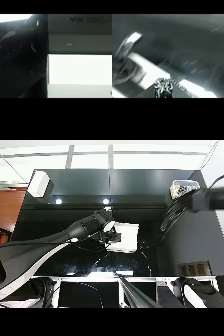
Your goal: Fold the box and place the chain.
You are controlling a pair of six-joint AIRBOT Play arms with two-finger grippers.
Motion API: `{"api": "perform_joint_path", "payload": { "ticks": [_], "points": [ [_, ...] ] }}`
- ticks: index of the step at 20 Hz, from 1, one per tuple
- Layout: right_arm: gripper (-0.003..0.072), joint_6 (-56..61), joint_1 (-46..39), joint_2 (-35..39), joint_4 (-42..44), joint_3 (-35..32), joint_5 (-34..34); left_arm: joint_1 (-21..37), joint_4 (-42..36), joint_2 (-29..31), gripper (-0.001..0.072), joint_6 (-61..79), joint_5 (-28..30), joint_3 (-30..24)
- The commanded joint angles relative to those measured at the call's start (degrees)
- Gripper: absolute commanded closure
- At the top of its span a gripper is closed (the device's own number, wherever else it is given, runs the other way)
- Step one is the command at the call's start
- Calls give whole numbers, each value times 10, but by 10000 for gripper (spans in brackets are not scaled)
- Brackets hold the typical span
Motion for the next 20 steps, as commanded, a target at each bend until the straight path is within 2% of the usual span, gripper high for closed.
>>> {"api": "perform_joint_path", "payload": {
  "ticks": [1, 6, 10, 15, 20],
  "points": [
    [683, -15, 74, 15, 63, -71, 18, 0, 0, 0, 684, 0, 0, 0],
    [684, -13, 164, 14, 147, -73, -83, 0, 0, 0, 684, 0, 5, 0],
    [683, -13, 216, 6, 146, -73, -147, 0, 0, 0, 684, 0, 5, 0],
    [684, -13, 220, -11, 143, -85, -161, 0, 0, 0, 684, 0, 5, 0],
    [683, -9, 220, -15, 125, -152, -171, 0, 0, 0, 684, 0, 5, 0]
  ]
}}
